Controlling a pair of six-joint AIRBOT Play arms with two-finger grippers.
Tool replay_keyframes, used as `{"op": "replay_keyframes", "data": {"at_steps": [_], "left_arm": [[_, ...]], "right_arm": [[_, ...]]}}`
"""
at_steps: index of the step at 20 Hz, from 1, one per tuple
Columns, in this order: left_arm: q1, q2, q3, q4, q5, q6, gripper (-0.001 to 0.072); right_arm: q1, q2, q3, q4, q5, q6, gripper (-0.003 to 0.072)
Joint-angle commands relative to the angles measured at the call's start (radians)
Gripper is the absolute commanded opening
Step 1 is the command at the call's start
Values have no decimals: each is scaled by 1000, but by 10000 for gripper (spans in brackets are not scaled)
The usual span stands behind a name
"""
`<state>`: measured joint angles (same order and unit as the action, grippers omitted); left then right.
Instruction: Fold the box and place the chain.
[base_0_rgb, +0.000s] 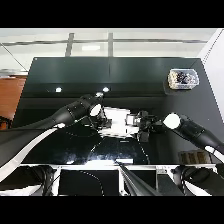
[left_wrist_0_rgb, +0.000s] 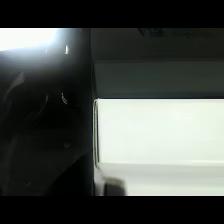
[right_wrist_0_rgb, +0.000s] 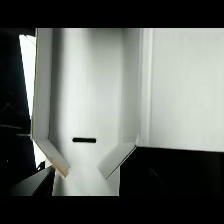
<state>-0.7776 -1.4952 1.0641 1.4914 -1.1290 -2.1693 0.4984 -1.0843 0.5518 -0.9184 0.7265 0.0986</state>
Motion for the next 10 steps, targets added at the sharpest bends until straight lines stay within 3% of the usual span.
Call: {"op": "replay_keyframes", "data": {"at_steps": [1, 6, 7, 9, 10], "left_arm": [[0, 0, 1, 8, 2, 0, 30], [0, 0, 1, 12, 2, 0, 30], [0, 0, 1, 13, 2, 0, 30], [0, 0, 1, 13, 2, 0, 30], [0, 0, 1, 13, 2, 0, 30]], "right_arm": [[3, 35, 1, -77, 54, 34, 708], [3, 21, 1, 59, 52, -47, 695], [3, 13, 1, 74, 51, -59, 569], [3, -2, 1, 94, 52, -58, 540], [3, -4, 1, 115, 51, -58, 440]]}}
